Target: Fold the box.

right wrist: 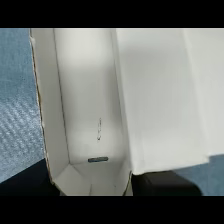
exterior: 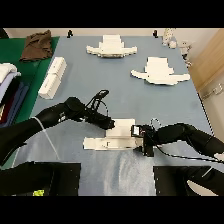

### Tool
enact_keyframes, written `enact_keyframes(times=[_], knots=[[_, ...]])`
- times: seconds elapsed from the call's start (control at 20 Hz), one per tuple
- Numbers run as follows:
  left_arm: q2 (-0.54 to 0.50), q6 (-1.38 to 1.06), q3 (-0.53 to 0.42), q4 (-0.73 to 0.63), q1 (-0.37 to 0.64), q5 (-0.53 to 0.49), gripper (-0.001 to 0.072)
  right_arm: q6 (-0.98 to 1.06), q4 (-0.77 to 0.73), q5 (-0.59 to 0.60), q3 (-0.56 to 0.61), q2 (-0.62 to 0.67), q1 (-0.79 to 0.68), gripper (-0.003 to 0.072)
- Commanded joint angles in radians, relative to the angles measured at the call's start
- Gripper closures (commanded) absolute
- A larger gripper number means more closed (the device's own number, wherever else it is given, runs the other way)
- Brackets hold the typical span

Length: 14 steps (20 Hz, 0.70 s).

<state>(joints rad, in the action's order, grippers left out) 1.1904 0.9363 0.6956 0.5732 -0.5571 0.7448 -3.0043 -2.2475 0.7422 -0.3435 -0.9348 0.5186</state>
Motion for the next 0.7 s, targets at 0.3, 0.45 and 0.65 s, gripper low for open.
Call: enact_keyframes(times=[0.3,0.45,0.65], knots=[[-0.483,-0.023,-0.106,0.320,-0.075,0.214,0.0696,0.000,0.000,0.000,0.000,0.001,0.000,0.0173],[-0.596,-0.088,-0.161,0.426,-0.098,0.246,0.0694,0.000,0.000,0.000,0.000,0.001,0.000,0.0173],[-0.640,-0.325,-0.232,0.423,-0.029,0.235,0.0030,0.000,0.000,0.000,0.000,0.001,0.000,0.0173]])
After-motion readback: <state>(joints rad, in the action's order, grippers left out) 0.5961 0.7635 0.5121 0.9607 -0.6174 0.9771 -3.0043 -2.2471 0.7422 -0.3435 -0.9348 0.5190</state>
